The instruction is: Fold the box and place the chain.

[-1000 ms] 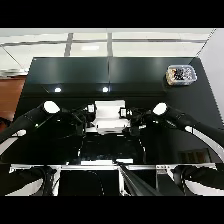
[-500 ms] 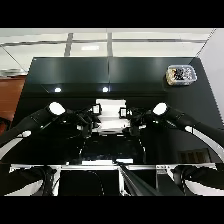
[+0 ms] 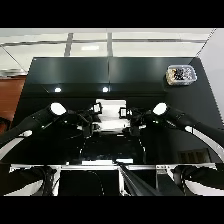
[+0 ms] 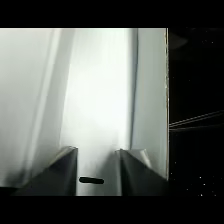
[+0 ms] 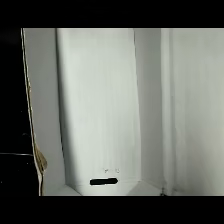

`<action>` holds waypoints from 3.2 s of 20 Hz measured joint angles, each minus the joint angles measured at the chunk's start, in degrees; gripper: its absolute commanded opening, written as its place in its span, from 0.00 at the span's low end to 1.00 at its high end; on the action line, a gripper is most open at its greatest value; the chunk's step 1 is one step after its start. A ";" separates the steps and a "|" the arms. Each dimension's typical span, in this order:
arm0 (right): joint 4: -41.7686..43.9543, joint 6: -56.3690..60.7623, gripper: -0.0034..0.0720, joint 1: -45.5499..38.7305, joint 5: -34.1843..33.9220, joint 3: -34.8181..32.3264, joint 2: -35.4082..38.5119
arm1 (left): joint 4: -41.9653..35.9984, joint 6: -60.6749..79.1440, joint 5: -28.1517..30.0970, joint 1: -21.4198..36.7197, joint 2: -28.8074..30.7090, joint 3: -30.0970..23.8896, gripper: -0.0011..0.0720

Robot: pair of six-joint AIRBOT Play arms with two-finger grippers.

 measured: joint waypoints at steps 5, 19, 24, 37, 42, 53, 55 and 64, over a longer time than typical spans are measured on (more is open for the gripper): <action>0.00 0.02 0.38 0.00 0.00 0.00 0.00 | 5.75 -10.54 -4.94 1.92 0.72 3.69 0.05; 0.02 0.00 0.38 0.00 0.00 0.00 0.00 | 8.22 -67.76 -23.63 37.53 6.25 -4.68 0.05; 0.02 0.00 0.38 0.00 0.00 0.00 0.00 | 1.11 -66.53 -18.03 33.88 1.75 -7.23 0.05; 0.00 0.02 0.38 0.00 0.00 0.00 0.00 | -0.87 -61.40 -23.02 21.86 -7.06 3.89 0.88; 0.00 0.00 0.38 0.00 0.00 0.00 0.00 | -3.21 -60.35 -25.77 18.27 -7.30 6.99 0.63; 0.02 0.02 0.38 0.00 0.00 0.00 0.00 | 4.50 -73.53 -23.80 8.59 -7.37 12.46 0.63; 0.02 0.04 0.38 0.00 0.00 0.00 0.00 | 7.50 -78.29 -21.92 6.71 -7.37 13.75 0.63; 0.00 0.02 0.38 0.00 0.00 0.00 0.00 | 20.33 -94.60 -18.14 -0.83 -7.37 17.35 0.52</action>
